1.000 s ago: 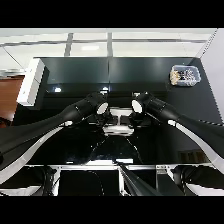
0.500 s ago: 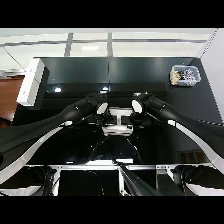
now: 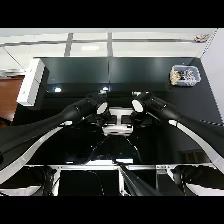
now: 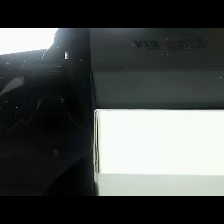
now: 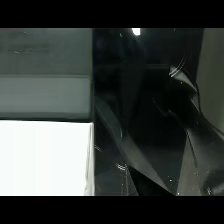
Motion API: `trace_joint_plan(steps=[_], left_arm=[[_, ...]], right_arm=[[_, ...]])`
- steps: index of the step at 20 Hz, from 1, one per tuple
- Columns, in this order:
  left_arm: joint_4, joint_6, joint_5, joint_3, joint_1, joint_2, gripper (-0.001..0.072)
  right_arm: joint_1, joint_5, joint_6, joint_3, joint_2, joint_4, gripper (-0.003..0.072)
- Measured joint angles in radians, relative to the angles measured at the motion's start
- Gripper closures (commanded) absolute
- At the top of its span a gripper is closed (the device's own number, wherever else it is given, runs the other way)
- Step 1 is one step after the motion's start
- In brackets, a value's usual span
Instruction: Fold the box and place the chain.
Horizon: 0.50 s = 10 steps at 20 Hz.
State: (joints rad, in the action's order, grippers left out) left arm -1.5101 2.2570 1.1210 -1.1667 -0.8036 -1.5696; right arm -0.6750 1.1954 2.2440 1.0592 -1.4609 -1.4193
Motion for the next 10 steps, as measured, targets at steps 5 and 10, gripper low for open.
trace_joint_plan(steps=[5,10], left_arm=[[0.001,-0.002,-0.01,0.0,0.0,0.0,0.0686],[0.004,-0.002,-0.012,0.0,0.0,0.0,0.0686]], right_arm=[[0.001,0.029,-0.109,0.017,0.143,-0.029,0.0362],[0.004,0.067,-0.147,0.021,0.34,-0.299,0.0364]])
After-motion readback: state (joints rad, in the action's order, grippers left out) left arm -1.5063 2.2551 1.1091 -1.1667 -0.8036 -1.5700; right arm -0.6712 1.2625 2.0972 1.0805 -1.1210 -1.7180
